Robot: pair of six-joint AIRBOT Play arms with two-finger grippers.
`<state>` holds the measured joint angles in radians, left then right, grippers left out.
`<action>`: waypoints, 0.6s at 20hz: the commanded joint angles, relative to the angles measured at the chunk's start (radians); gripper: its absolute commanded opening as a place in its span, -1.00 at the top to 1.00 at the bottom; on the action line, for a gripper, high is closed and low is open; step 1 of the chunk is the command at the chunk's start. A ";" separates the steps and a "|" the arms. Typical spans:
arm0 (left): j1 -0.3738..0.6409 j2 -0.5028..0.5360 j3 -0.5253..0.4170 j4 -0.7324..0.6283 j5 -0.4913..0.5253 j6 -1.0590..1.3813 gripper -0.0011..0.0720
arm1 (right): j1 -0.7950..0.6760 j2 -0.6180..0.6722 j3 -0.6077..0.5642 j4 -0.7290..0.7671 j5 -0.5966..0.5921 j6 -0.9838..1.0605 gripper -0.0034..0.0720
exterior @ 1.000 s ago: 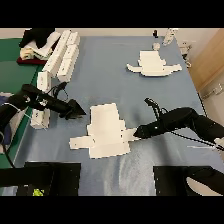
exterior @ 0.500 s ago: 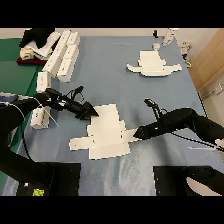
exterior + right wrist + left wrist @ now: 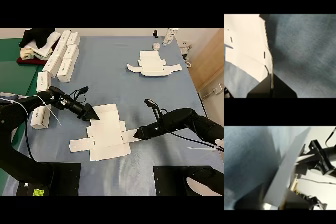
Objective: Fold the box.
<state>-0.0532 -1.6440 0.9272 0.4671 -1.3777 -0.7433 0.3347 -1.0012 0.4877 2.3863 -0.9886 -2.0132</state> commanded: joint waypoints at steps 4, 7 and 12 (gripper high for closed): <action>-0.002 -0.002 0.003 0.004 -0.035 0.101 0.94 | 0.000 0.001 0.000 0.001 0.007 0.000 0.91; -0.003 -0.002 0.003 -0.032 -0.037 0.103 0.94 | 0.000 0.001 0.002 -0.031 0.019 0.000 0.64; -0.007 0.010 0.055 -0.071 -0.099 0.288 0.94 | -0.018 0.001 0.080 -0.386 0.050 0.081 0.11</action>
